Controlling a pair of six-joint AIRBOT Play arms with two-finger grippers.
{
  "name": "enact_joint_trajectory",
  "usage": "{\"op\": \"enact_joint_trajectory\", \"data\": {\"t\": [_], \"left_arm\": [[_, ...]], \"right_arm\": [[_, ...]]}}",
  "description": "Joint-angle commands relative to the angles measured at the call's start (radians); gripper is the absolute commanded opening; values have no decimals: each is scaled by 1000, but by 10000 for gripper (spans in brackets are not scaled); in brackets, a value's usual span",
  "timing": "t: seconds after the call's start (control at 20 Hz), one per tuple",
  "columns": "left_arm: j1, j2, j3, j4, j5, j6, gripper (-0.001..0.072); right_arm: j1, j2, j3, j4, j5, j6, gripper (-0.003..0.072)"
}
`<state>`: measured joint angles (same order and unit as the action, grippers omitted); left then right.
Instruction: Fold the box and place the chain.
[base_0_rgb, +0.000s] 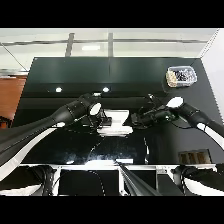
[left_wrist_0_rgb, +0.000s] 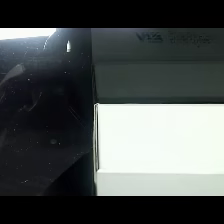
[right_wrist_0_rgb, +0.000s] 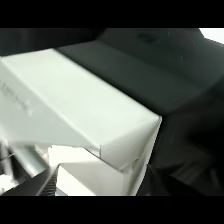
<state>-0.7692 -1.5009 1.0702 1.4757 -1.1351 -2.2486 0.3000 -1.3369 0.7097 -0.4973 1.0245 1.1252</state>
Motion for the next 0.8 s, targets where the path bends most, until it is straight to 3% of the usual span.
{"op": "enact_joint_trajectory", "data": {"t": [0.0, 0.4, 0.6, 0.75], "left_arm": [[0, 0, 0, 1, 0, 0, 32], [0, 0, 0, 1, 0, 0, 32], [0, 0, 0, 1, 0, 0, 32], [0, 0, 0, 1, 0, 0, 32]], "right_arm": [[115, -1, 74, -216, -108, 237, 547], [252, -2, 173, -517, -130, 595, 546], [312, -6, 218, -749, -81, 858, 540], [359, -24, 261, -794, -49, 957, 538]]}}
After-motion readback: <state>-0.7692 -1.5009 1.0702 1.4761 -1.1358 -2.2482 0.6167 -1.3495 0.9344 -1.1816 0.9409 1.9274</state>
